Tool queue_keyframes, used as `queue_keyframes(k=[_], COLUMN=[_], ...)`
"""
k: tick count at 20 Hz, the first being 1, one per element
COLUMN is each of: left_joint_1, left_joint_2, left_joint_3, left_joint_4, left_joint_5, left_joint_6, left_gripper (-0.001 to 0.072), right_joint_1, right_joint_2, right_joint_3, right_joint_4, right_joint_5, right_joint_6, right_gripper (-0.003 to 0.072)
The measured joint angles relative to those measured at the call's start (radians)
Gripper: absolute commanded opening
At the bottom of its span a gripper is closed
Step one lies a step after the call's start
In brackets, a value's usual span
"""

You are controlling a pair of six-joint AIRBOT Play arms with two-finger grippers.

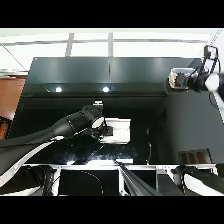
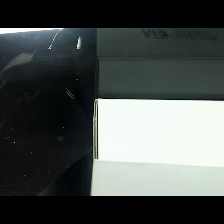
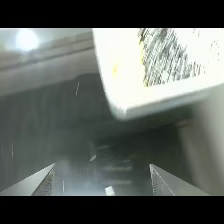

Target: Fold the box and place the chain.

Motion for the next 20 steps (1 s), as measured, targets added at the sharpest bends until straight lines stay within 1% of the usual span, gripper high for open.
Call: queue_keyframes(k=[4,6,7,9,11,14,19,20], left_joint_1=[0.000,0.000,0.000,0.000,0.000,0.000,0.000,0.000], left_joint_2=[0.000,0.000,0.000,0.000,0.000,0.000,-0.002,-0.002], left_joint_3=[0.000,0.000,0.000,0.000,0.000,0.000,0.000,0.000], left_joint_4=[-0.002,-0.003,-0.004,-0.005,-0.005,-0.005,-0.002,-0.002], left_joint_5=[-0.005,-0.006,-0.006,-0.007,-0.007,-0.008,-0.007,-0.007], left_joint_6=[0.000,0.000,0.000,0.001,0.001,0.002,0.002,0.002], left_gripper=[0.0031,0.0031,0.0031,0.0031,0.0031,0.0031,0.0031,0.0031], right_joint_1=[-0.123,-0.158,-0.168,-0.182,-0.187,-0.188,-0.193,-0.195], right_joint_2=[-0.332,-0.447,-0.488,-0.549,-0.585,-0.613,-0.626,-0.627], right_joint_3=[0.348,0.470,0.509,0.561,0.586,0.604,0.614,0.615], right_joint_4=[0.209,0.285,0.310,0.348,0.369,0.385,0.393,0.394], right_joint_5=[0.155,0.209,0.221,0.230,0.231,0.229,0.237,0.244], right_joint_6=[0.080,0.147,0.178,0.239,0.283,0.333,0.360,0.361], right_gripper=[0.0705,0.0703,0.0703,0.0703,0.0703,0.0702,0.0702,0.0657])
